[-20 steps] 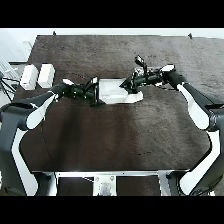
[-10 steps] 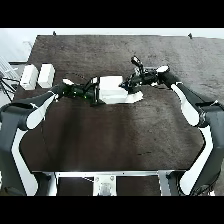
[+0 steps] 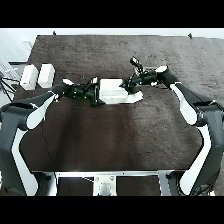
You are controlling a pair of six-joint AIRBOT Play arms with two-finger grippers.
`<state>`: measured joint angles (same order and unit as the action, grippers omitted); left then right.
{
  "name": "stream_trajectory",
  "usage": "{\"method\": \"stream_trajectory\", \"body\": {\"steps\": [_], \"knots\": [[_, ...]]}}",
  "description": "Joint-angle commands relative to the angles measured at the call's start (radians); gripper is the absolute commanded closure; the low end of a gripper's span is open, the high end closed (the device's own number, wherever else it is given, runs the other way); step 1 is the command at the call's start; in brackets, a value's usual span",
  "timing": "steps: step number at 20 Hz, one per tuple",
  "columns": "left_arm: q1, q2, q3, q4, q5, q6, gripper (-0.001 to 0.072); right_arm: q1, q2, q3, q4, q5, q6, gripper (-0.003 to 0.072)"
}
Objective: Fold the box and place the chain.
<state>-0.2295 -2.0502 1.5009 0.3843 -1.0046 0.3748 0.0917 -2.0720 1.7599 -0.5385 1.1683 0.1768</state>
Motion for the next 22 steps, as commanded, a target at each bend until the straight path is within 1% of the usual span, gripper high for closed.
{"method": "stream_trajectory", "body": {"steps": [1, 2, 4, 6, 8, 11, 12, 13, 14, 15, 17, 22], "knots": [[0.000, 0.001, 0.000, 0.000, 0.001, 0.000, 0.0244, -0.006, 0.040, 0.027, 0.002, 0.029, -0.005, 0.0675], [0.000, 0.001, 0.000, 0.000, 0.001, 0.000, 0.0244, -0.011, 0.067, 0.026, -0.011, 0.030, -0.004, 0.0676], [0.000, 0.001, 0.000, 0.000, 0.001, 0.000, 0.0244, -0.027, 0.121, 0.026, -0.089, 0.061, 0.002, 0.0676], [0.000, 0.001, 0.000, 0.000, 0.000, 0.000, 0.0243, -0.040, 0.181, 0.001, -0.133, 0.090, 0.006, 0.0677], [0.000, 0.001, 0.000, 0.000, 0.001, 0.000, 0.0244, -0.046, 0.256, -0.066, -0.178, 0.077, -0.047, 0.0677], [0.000, 0.001, 0.000, 0.000, 0.001, 0.000, 0.0244, -0.045, 0.323, -0.172, -0.291, 0.051, -0.052, 0.0668], [0.000, 0.001, 0.000, 0.000, 0.001, 0.000, 0.0243, -0.045, 0.328, -0.201, -0.310, 0.051, -0.065, 0.0588], [0.000, 0.001, 0.000, 0.000, 0.001, 0.000, 0.0243, -0.045, 0.327, -0.226, -0.319, 0.050, -0.085, 0.0476], [0.000, 0.001, 0.000, 0.000, 0.000, 0.000, 0.0244, -0.045, 0.327, -0.250, -0.320, 0.035, -0.112, 0.0242], [0.000, 0.001, 0.000, 0.000, 0.001, 0.000, 0.0243, -0.045, 0.327, -0.271, -0.320, 0.017, -0.141, 0.0111], [0.000, 0.001, 0.000, 0.000, 0.001, 0.000, 0.0244, -0.045, 0.327, -0.300, -0.319, -0.009, -0.182, 0.0111], [0.000, 0.001, 0.000, 0.000, 0.001, 0.000, 0.0244, -0.030, 0.308, -0.328, -0.315, -0.017, -0.224, 0.0113]]}}
